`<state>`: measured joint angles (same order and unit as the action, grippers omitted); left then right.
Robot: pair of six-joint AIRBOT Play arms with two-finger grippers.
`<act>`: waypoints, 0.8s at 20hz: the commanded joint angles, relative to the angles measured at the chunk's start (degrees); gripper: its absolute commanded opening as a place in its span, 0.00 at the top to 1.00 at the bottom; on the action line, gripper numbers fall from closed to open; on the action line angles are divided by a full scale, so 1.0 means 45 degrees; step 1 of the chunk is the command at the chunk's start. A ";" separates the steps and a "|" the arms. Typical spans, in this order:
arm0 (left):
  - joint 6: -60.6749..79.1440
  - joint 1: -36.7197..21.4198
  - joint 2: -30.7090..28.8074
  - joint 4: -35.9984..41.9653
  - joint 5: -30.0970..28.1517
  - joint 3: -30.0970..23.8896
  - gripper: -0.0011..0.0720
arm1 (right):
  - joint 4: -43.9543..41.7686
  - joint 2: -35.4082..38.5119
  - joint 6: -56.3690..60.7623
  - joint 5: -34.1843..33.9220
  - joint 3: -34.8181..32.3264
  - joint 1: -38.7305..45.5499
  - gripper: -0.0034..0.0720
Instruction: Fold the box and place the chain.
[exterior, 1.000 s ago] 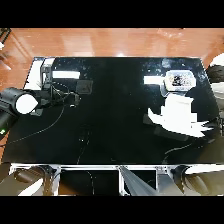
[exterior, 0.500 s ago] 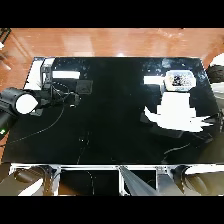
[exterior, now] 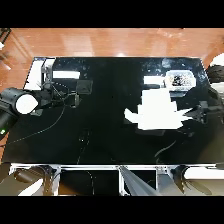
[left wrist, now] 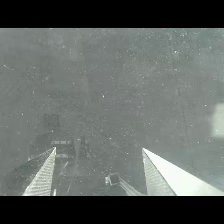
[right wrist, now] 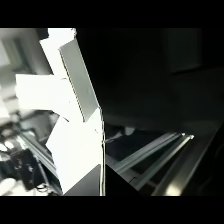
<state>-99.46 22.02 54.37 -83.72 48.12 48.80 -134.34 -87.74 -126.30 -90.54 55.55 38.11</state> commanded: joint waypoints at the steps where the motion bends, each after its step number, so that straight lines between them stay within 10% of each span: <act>1: 0.0005 -0.0005 0.0131 0.0044 -0.0189 -0.0005 0.13 | -0.0962 0.1768 0.0170 0.1423 -0.1311 -0.2438 0.93; 6: 0.0194 -0.0199 0.1370 0.0578 -0.0627 0.0000 0.13 | -0.1413 0.5552 0.0112 0.6164 -0.4935 -0.6455 0.93; 9: 0.3920 -0.1326 0.2161 0.4410 0.0447 0.0000 0.13 | -0.1423 0.7475 0.0087 0.7451 -0.6373 -0.8276 0.93; 16: 1.0851 -0.4954 0.4182 1.0579 0.6640 -0.0005 0.13 | -0.1379 0.9136 -0.0131 0.8898 -0.6591 -1.0341 0.93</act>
<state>-64.95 4.71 69.36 -48.07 65.36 48.80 -140.49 -48.90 -126.69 -53.76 26.70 -4.51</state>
